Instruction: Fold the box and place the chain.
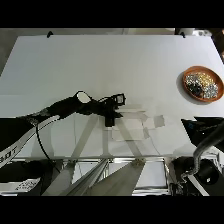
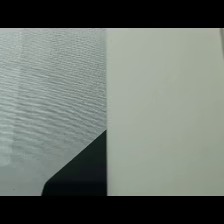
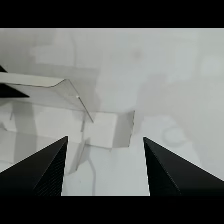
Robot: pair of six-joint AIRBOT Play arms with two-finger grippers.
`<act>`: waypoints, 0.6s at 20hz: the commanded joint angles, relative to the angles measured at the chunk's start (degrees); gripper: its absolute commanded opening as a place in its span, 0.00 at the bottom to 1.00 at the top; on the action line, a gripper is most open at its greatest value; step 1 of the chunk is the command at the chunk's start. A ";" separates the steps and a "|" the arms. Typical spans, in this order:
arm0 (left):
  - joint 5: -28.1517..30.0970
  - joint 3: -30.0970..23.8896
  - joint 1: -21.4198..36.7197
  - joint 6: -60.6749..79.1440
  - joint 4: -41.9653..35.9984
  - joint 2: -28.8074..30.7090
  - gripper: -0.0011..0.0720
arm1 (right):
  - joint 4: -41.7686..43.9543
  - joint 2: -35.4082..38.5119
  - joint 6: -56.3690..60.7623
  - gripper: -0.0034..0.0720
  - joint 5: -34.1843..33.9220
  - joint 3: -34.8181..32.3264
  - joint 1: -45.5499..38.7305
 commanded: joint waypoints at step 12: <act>0.50 -0.02 -0.04 -0.15 -0.09 -1.03 0.02 | -0.39 0.07 -0.02 0.75 -1.75 0.04 0.00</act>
